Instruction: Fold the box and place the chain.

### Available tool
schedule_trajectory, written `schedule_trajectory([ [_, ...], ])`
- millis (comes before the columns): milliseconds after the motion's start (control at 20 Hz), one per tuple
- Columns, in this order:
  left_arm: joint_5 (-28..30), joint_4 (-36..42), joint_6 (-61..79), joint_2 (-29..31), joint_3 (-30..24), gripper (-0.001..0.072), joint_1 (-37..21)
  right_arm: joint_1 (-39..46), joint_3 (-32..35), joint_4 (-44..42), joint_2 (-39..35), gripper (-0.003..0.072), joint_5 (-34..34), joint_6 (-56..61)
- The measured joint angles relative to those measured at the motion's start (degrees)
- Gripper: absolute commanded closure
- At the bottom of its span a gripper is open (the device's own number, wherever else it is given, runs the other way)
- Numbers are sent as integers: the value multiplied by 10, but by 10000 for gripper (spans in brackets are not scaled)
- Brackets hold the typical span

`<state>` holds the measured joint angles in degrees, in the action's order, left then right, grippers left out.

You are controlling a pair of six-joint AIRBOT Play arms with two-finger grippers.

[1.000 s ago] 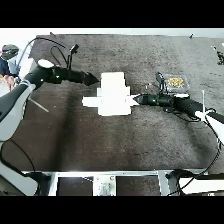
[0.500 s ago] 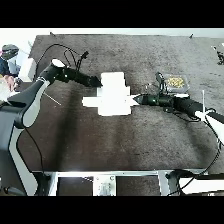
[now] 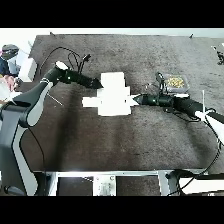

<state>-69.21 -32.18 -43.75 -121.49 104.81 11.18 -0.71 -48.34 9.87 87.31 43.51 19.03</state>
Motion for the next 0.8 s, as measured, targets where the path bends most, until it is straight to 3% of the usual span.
schedule_trajectory([
  [250,-46,74,41,-23,0,239,1,0,0,0,0,676,2,-7],
  [300,-54,83,45,-25,0,300,0,0,0,0,0,676,2,-9],
  [400,-73,95,53,-27,0,306,0,0,0,0,0,676,2,-10],
  [500,-90,102,59,-29,0,415,0,0,0,0,0,676,2,-10],
  [550,-97,103,61,-30,0,426,0,0,0,0,0,676,3,-10],
  [650,-104,103,64,-30,0,592,0,0,0,0,0,676,3,-11],
  [700,-106,103,67,-30,0,607,0,0,0,0,0,675,3,-11],
  [750,-108,103,69,-30,0,699,0,0,0,0,0,675,2,-11],
  [800,-108,103,73,-30,0,695,0,0,0,0,0,674,2,-12],
])
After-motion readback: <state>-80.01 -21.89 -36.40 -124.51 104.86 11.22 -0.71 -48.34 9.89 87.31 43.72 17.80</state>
